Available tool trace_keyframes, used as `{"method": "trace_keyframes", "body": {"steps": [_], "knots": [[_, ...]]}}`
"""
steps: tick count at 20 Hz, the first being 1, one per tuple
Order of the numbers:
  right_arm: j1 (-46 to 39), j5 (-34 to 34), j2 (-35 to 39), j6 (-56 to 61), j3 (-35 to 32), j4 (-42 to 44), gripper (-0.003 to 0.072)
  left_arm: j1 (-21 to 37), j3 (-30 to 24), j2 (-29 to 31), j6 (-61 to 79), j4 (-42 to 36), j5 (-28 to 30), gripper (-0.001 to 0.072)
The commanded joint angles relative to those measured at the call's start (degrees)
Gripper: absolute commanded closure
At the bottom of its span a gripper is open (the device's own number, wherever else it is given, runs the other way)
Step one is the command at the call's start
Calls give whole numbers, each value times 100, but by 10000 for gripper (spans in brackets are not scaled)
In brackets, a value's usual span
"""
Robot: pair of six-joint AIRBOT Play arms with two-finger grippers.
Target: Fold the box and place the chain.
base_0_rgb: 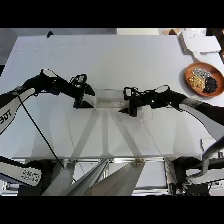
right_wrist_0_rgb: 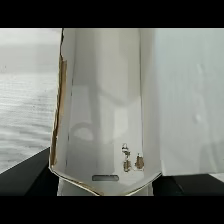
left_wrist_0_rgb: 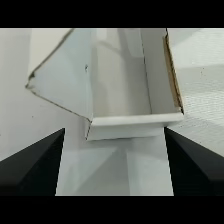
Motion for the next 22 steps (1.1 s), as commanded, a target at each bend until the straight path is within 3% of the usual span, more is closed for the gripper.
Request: {"method": "trace_keyframes", "body": {"steps": [1,7,22], "knots": [[4,7,2,2,4,15,146,-48,11,-9,-2,24,-39,12],[4,7,2,2,4,15,146,-48,9,-9,-2,407,4,13],[4,7,2,2,2,15,146,-164,4,-9,-393,42,0,12]]}}
